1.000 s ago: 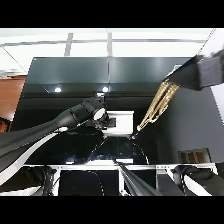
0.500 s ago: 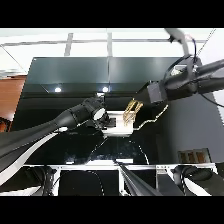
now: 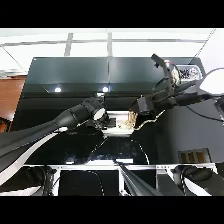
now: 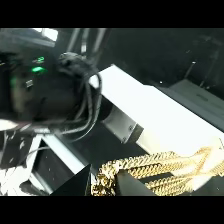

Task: Fold the box and place the chain.

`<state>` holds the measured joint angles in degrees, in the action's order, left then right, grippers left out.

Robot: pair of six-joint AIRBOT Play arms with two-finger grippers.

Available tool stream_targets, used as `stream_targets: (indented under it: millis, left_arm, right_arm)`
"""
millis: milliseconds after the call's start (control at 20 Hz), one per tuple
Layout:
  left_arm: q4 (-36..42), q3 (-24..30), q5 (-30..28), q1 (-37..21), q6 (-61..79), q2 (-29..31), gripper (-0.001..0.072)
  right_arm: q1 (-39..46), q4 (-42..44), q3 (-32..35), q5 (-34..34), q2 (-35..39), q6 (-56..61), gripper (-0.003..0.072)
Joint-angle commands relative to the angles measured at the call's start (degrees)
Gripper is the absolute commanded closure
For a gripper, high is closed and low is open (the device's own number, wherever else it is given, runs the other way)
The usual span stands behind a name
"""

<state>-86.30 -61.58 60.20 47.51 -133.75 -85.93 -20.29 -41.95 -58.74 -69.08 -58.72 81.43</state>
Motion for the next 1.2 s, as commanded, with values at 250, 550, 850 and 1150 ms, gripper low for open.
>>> stream_targets:
  millis: [250,550,850,1150]
  left_arm:
    - [0.0,0.0,0.0,0.0,0.0,0.0,0.0682]
    - [0.0,0.0,0.0,0.0,0.0,0.0,0.0682]
    - [0.0,0.0,0.0,0.0,0.0,0.0,0.0681]
    - [0.0,0.0,0.0,0.0,0.0,0.0,0.0682]
  right_arm:
    - [-1.8,-0.7,2.9,8.3,-4.6,0.6,0.0665]
    - [-1.8,-7.0,5.2,6.7,-4.8,2.6,0.0664]
    - [-2.3,-5.4,6.4,9.5,-5.9,2.0,0.0587]
    - [-1.9,-5.1,5.9,4.4,-3.3,0.9,0.0585]
